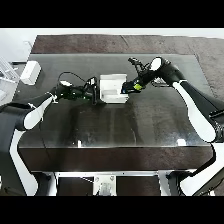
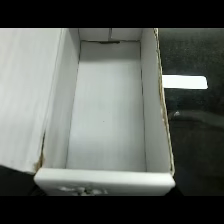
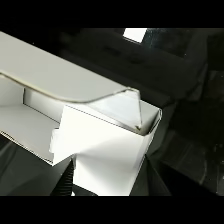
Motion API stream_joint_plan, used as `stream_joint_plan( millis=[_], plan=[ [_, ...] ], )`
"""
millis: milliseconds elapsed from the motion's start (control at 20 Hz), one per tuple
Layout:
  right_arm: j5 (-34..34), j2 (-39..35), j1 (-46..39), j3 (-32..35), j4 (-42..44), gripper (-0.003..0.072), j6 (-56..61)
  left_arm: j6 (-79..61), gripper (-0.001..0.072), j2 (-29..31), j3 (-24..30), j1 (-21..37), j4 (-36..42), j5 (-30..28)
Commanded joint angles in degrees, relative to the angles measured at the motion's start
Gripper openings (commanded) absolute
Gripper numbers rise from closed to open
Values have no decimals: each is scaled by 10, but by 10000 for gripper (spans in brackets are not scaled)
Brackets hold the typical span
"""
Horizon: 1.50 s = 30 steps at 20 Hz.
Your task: Fold the box and place the chain.
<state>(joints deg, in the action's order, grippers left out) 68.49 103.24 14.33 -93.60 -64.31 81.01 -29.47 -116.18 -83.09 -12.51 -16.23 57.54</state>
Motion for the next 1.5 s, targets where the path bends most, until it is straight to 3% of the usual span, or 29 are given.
stream_joint_plan(
  millis=[0, 200, 800, 1000, 1450],
  plan=[
    [0, 0, 15, -14, -35, 463, 34, 0, 535, 0, 0, 0, 0, 0],
    [10, 2, 37, -18, -94, 463, 60, 0, 536, 0, 0, 0, 0, 0],
    [-5, 9, 44, -18, -99, 453, 86, 0, 535, 0, 0, 0, 0, 0],
    [-9, 15, 64, -31, -158, 431, 132, 0, 536, 0, 0, 0, 0, 0],
    [-3, 29, 80, -48, -165, 404, 170, 0, 536, 0, 0, 0, 0, 0]
  ],
)
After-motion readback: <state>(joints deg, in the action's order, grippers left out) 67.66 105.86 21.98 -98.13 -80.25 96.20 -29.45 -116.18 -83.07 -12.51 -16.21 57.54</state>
